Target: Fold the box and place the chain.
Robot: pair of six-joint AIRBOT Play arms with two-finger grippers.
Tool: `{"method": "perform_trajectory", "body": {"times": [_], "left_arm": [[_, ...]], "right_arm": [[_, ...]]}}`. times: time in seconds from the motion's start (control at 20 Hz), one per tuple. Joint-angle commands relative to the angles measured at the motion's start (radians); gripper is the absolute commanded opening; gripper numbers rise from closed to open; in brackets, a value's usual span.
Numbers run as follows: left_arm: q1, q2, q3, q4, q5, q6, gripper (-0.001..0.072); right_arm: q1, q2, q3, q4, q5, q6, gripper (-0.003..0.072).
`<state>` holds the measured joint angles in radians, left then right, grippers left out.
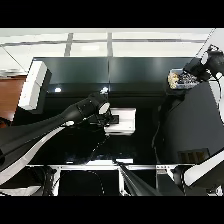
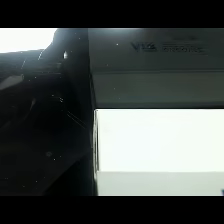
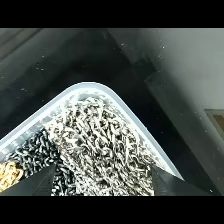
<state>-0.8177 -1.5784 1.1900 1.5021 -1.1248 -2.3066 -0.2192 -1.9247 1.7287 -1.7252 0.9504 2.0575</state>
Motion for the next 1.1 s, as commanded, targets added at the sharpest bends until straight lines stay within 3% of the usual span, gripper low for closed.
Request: {"method": "perform_trajectory", "body": {"times": [0.0,0.05,0.15,0.2,0.25,0.3,0.5,0.8,1.05], "left_arm": [[0.000,0.000,0.001,0.000,0.002,0.000,0.0024],[0.000,0.000,0.001,0.000,0.002,0.000,0.0024],[0.000,0.000,0.001,0.000,0.002,0.000,0.0024],[0.000,0.000,0.001,0.000,0.001,0.000,0.0024],[0.000,0.000,0.001,0.000,0.003,0.000,0.0024],[0.000,0.000,0.001,0.000,0.008,0.000,0.0024],[0.000,0.000,0.001,0.000,0.021,0.000,0.0024],[0.000,0.000,0.001,0.000,0.032,0.000,0.0024],[0.000,0.000,0.001,0.000,0.032,0.000,0.0024]], "right_arm": [[0.001,-0.032,0.001,0.018,-0.011,0.000,0.0650],[0.001,-0.036,0.001,0.027,-0.012,-0.001,0.0551],[0.003,-0.029,0.001,0.051,-0.011,-0.089,0.0095],[0.003,-0.016,0.001,0.053,-0.008,-0.130,0.0054],[0.003,0.001,0.001,0.052,0.001,-0.152,0.0052],[0.003,0.023,0.001,0.048,0.016,-0.165,0.0002],[0.001,0.161,0.001,0.083,0.091,-0.355,0.0010],[0.002,0.474,0.000,0.276,0.274,-0.546,0.0010],[0.008,0.672,-0.031,0.516,0.582,-0.614,0.0011]]}}
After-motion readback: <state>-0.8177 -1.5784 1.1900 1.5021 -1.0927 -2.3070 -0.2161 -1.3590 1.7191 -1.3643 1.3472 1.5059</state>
